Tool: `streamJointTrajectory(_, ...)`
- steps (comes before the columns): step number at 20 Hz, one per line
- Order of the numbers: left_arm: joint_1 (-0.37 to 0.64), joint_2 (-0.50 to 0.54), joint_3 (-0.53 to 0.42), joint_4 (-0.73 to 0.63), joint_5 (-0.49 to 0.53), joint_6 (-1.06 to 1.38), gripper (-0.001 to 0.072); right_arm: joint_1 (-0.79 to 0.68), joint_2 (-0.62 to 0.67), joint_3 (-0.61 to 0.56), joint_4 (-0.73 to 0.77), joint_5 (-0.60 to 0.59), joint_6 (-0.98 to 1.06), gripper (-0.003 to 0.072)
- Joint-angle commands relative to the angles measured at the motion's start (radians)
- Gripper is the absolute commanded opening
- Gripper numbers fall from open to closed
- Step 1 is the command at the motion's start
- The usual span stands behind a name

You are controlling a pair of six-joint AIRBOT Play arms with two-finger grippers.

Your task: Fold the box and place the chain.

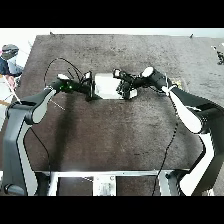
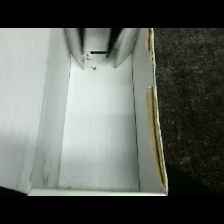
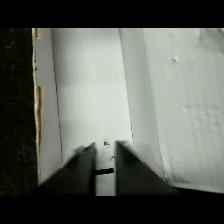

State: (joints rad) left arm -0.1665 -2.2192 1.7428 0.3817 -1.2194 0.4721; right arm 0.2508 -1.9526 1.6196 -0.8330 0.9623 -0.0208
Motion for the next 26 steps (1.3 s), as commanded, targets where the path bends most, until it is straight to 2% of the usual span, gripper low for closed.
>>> streamJointTrajectory(1,0.0,0.0,0.0,0.0,0.0,0.0,0.0177,-0.018,0.02,0.001,-0.051,0.057,0.122,0.0029)
streamJointTrajectory(5,0.0,0.0,0.0,0.0,0.0,0.0,0.0177,-0.055,0.09,0.001,-0.184,0.112,0.47,0.0029)
streamJointTrajectory(10,0.0,0.0,0.0,0.0,0.0,0.0,0.0177,-0.14,0.206,0.001,-0.189,0.13,0.877,0.003)
streamJointTrajectory(13,0.0,0.0,0.0,0.0,0.0,0.0,0.0177,-0.2,0.212,-0.013,-0.188,0.18,1.03,0.003)
streamJointTrajectory(17,0.0,0.0,0.0,0.0,0.0,0.0,0.0177,-0.244,0.211,-0.084,-0.169,0.151,1.112,0.003)
streamJointTrajectory(23,0.0,0.0,0.0,0.0,0.0,0.0,0.0177,-0.245,0.194,-0.197,-0.153,0.02,1.166,0.003)
streamJointTrajectory(26,0.0,0.0,0.0,0.0,0.0,0.0,0.0176,-0.235,0.139,-0.197,-0.056,0.016,1.15,0.0029)
